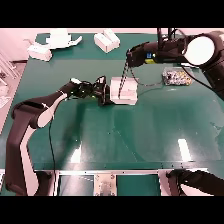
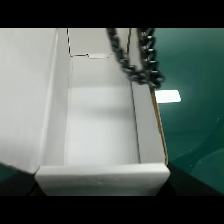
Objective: Fold the box and place the chain.
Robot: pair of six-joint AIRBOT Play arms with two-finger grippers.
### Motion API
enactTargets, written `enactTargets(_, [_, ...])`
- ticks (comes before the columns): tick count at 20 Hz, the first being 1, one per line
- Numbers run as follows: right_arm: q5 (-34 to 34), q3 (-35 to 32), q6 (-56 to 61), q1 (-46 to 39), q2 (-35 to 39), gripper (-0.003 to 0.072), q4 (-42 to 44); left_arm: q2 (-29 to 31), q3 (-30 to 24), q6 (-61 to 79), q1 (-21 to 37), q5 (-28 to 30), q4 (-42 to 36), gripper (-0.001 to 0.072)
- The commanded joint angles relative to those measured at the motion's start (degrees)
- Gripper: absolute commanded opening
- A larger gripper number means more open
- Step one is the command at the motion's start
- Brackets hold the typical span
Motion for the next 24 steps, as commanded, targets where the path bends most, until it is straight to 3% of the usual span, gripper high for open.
enactTargets(1, [0.74, 2.34, -1.79, 0.02, -0.46, 0.0004, -0.70, 0.00, 0.04, 0.02, 0.04, -0.02, 0.00, 0.0398])
enactTargets(7, [2.51, 1.03, -1.77, 0.04, -1.81, 0.0004, 0.04, 0.00, 0.04, 0.02, 0.04, -0.02, 0.00, 0.0398])
enactTargets(13, [2.51, -7.85, -1.77, 0.04, -1.81, 0.0004, 1.49, 0.00, 0.04, 0.02, 0.04, -0.02, 0.00, 0.0398])
enactTargets(19, [-7.15, -21.09, -1.70, 0.02, -2.08, 0.0004, 1.51, 0.00, 0.04, 0.02, 0.04, -0.04, 0.00, 0.0398])
enactTargets(24, [-13.57, -23.54, -1.57, -0.83, -7.54, 0.0004, 1.49, 0.00, 0.04, 0.02, 0.04, -0.22, 0.00, 0.0398])
